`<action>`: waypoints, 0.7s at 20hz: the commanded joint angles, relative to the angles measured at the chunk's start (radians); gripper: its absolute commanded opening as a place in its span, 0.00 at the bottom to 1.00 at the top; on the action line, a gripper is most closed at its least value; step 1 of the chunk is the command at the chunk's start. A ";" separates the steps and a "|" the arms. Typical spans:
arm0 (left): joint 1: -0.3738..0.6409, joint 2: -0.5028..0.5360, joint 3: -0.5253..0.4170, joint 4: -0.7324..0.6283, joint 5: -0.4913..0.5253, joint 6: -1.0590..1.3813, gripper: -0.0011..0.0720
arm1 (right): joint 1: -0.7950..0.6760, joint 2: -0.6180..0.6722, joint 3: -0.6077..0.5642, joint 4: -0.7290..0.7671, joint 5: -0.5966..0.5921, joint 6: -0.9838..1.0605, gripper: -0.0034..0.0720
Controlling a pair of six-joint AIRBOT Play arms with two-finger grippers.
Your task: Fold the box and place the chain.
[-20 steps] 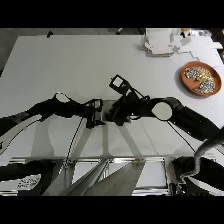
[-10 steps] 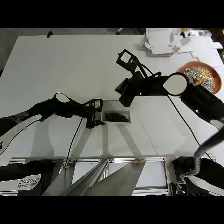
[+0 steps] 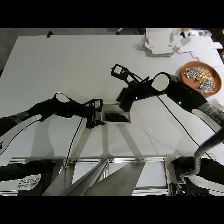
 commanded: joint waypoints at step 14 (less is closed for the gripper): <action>-0.001 0.001 -0.001 0.000 0.000 0.000 0.29 | 0.057 0.087 -0.109 0.002 0.044 -0.263 0.39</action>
